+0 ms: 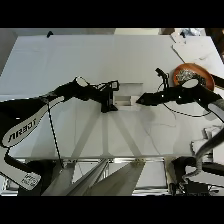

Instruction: Fold the box and place the chain.

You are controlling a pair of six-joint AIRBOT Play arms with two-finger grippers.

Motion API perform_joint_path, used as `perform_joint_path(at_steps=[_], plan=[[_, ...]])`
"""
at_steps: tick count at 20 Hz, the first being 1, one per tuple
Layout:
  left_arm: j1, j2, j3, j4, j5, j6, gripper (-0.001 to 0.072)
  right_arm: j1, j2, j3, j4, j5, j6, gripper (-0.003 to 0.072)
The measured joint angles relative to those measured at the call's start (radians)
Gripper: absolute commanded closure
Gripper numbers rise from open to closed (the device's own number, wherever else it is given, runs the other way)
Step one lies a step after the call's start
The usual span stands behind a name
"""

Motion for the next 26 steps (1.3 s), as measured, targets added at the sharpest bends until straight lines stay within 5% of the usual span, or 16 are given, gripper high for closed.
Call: perform_joint_path(at_steps=[13, 26], plan=[[0.000, 0.000, 0.000, 0.000, 0.000, 0.000, 0.0555, 0.139, 0.001, 0.005, -0.202, -0.218, 0.234, 0.0212], [0.000, 0.000, 0.000, 0.000, 0.000, 0.000, 0.0555, 0.350, -0.002, 0.160, -0.828, -0.198, 0.830, 0.0287]])
